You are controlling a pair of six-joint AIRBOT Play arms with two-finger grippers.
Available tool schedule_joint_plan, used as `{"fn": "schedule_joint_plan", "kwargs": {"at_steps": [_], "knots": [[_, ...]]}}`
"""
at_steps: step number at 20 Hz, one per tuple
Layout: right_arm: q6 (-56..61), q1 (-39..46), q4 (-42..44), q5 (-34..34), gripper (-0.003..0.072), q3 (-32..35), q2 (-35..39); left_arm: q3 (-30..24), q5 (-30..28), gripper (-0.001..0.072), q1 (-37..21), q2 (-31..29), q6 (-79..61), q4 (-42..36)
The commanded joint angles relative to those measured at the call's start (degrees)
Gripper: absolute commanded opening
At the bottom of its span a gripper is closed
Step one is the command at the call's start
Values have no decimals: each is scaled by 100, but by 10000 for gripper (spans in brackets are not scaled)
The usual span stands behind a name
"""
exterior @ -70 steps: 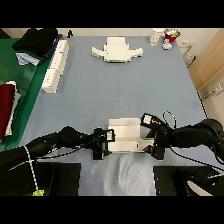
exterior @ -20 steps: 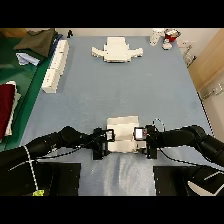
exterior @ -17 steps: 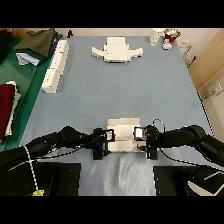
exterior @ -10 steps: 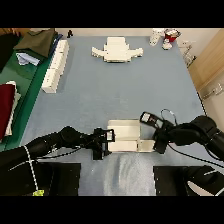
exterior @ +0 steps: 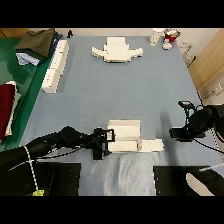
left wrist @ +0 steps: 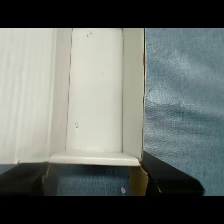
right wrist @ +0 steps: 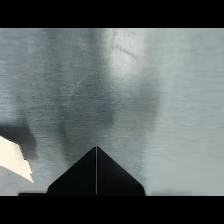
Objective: Fold the box.
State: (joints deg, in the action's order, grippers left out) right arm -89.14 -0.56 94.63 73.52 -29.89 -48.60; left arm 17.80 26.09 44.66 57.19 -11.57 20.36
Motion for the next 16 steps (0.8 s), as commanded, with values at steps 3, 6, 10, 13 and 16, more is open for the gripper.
{"fn": "schedule_joint_plan", "kwargs": {"at_steps": [3, 6, 10, 13, 16], "knots": [[-1088, 1008, 2573, -138, 5, 236, -1088, -2, -4, 437, 0, 0, 2, 0], [-1191, 811, 2822, -111, 5, 236, -1259, -2, -2, 437, 0, -2, 2, 0], [-1248, 509, 3080, -111, 5, 382, -1252, -2, -4, 437, 0, 0, 2, 0], [-1346, 282, 3331, -275, 5, 597, -1200, 0, -4, 437, 0, 0, 2, 0], [-1342, 0, 3547, -472, 5, 664, -1058, -2, -4, 437, 0, -2, 2, 0]]}}
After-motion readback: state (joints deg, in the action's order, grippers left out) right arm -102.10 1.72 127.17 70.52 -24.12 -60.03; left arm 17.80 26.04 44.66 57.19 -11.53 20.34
